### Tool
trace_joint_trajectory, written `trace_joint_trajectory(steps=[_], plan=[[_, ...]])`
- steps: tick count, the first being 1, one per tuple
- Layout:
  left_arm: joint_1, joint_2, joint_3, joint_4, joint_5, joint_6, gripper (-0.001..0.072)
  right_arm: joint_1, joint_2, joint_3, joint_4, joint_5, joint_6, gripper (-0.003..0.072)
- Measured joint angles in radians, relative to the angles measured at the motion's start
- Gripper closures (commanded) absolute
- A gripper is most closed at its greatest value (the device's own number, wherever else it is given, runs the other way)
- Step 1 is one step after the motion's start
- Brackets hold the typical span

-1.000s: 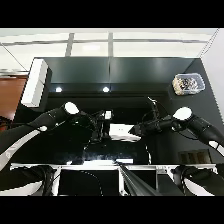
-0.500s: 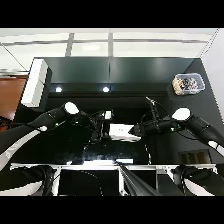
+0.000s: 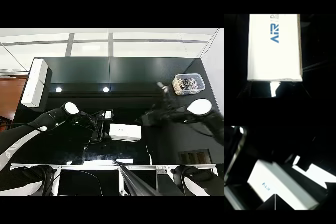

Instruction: Fold the box and place the chain.

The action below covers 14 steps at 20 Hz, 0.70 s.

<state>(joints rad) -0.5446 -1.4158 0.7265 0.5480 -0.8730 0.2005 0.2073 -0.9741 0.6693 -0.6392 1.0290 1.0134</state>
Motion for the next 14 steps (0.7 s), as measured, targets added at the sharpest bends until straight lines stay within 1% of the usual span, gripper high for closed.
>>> trace_joint_trajectory(steps=[2,4,7,9,12,14], plan=[[0.0,0.0,0.0,0.0,0.0,0.0,0.0367,-0.056,0.037,0.035,-0.076,0.009,0.001,0.0678],[0.0,0.0,0.0,0.0,0.0,0.001,0.0367,-0.106,0.064,0.056,-0.202,-0.016,0.031,0.0678],[0.0,0.0,0.0,0.0,0.0,0.001,0.0367,-0.151,0.082,0.071,-0.41,-0.06,0.132,0.0678],[0.0,0.0,0.0,0.0,0.0,0.002,0.0367,-0.166,0.088,0.074,-0.516,-0.082,0.198,0.0678],[0.0,0.0,0.0,0.0,0.0,0.001,0.0367,-0.175,0.092,0.077,-0.598,-0.093,0.256,0.0678],[0.0,0.0,0.0,0.0,0.0,0.002,0.0367,-0.178,0.093,0.078,-0.624,-0.092,0.283,0.0678]])
